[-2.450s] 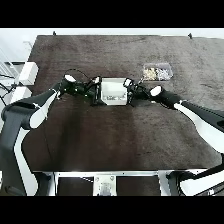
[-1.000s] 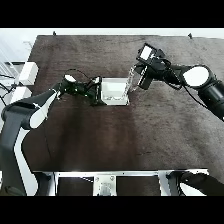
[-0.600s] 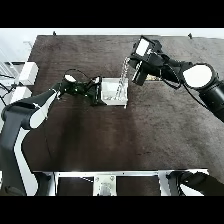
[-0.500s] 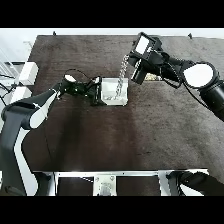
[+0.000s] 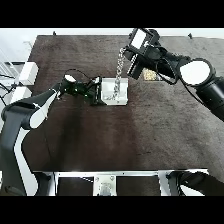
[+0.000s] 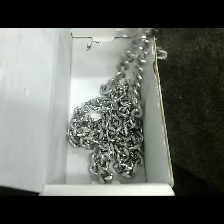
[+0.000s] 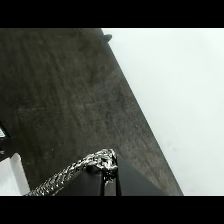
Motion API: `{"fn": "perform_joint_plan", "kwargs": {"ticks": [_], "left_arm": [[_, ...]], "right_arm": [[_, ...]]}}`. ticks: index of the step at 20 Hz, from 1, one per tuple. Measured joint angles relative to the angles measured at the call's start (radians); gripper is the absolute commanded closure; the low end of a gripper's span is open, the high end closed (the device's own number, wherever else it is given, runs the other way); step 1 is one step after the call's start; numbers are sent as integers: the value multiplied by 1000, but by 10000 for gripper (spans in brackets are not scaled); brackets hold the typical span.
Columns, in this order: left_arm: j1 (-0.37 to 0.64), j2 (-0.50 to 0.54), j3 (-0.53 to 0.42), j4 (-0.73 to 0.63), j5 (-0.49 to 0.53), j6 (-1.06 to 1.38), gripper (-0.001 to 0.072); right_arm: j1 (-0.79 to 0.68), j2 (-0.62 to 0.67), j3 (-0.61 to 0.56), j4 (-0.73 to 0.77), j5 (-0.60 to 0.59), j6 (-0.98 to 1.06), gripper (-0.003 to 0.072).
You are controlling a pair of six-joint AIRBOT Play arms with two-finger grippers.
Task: Fold the box and place the chain.
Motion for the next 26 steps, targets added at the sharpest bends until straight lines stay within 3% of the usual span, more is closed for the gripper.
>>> {"fn": "perform_joint_plan", "kwargs": {"ticks": [7, 15, 20, 25, 26], "left_arm": [[0, 0, 0, 0, 1, 0, 131], [0, 0, 0, 0, 1, 0, 131], [0, 0, 0, 0, 1, 0, 131], [0, 0, 0, 0, 1, 0, 131], [0, 0, 0, 0, 1, 0, 131]], "right_arm": [[0, -19, 24, -3, -81, 0, 675], [0, -40, -34, -2, -63, 82, 675], [0, -185, -162, 43, -52, 181, 675], [0, -337, -201, 80, -52, 209, 672], [0, -349, -201, 82, -52, 211, 584]]}}
